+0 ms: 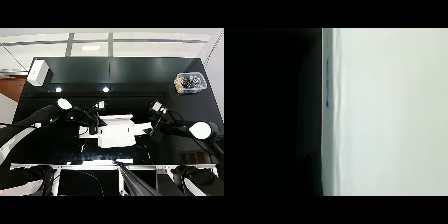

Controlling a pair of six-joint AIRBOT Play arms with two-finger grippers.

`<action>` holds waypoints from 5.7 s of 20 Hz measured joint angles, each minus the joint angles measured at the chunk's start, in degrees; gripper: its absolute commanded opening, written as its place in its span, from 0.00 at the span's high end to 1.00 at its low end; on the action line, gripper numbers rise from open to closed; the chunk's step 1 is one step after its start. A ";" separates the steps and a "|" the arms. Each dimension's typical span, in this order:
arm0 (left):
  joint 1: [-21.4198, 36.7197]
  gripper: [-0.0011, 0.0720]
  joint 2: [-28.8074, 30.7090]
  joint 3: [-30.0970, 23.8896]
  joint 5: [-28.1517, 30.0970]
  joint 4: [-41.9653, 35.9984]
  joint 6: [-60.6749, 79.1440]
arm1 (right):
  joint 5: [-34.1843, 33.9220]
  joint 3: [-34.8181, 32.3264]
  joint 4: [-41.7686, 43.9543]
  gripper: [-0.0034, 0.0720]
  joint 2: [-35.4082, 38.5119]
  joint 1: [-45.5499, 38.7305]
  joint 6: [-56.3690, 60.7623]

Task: Fold the box and place the chain.

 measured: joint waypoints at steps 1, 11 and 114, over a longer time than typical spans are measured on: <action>0.00 0.95 0.00 -0.04 0.13 -0.09 -0.20 | -0.26 -0.17 0.02 0.02 -0.44 0.68 -1.27; -1.88 0.95 0.00 -0.04 3.08 1.55 -2.78 | -1.51 -0.61 -0.35 0.02 -4.70 3.28 -11.72; -2.34 0.40 0.87 0.57 2.43 3.19 -2.97 | -5.77 2.58 25.51 0.24 -25.22 9.09 -48.54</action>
